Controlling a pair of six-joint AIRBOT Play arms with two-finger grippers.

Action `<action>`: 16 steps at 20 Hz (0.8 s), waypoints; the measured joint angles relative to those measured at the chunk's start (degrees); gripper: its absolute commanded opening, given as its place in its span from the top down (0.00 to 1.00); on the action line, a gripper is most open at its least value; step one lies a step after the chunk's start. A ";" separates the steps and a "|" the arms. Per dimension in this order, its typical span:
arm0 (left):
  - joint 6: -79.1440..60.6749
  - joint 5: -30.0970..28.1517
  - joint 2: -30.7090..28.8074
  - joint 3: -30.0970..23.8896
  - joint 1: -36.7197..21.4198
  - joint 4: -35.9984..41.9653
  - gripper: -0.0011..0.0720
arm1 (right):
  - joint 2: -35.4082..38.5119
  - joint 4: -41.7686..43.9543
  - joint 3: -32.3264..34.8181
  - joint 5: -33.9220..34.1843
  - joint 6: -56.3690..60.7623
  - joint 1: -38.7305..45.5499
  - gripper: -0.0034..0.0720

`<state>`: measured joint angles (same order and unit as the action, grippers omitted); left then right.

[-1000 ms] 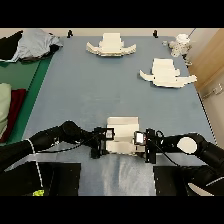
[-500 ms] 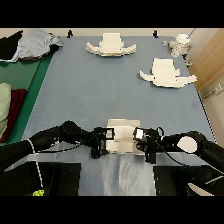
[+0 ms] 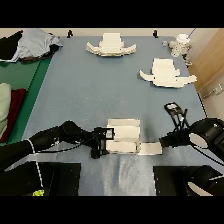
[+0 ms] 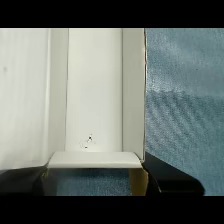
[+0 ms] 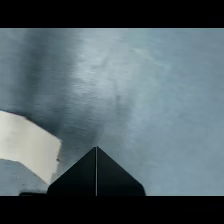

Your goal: Fold the box.

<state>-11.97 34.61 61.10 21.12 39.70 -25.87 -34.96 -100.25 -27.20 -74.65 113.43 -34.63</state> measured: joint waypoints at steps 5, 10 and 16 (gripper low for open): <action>0.00 0.00 0.00 0.00 0.00 0.00 0.35 | -3.63 6.47 2.60 1.16 8.09 5.11 0.95; -0.02 0.00 0.00 0.00 -0.02 0.00 0.35 | -7.08 20.70 4.11 9.22 2.40 6.47 0.96; -0.02 0.00 0.00 0.00 -0.02 -0.02 0.35 | -4.31 30.34 3.82 11.30 -1.92 6.78 0.96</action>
<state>-11.99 34.61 61.10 21.12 39.68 -25.89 -39.27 -69.91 -23.38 -63.35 111.50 -27.86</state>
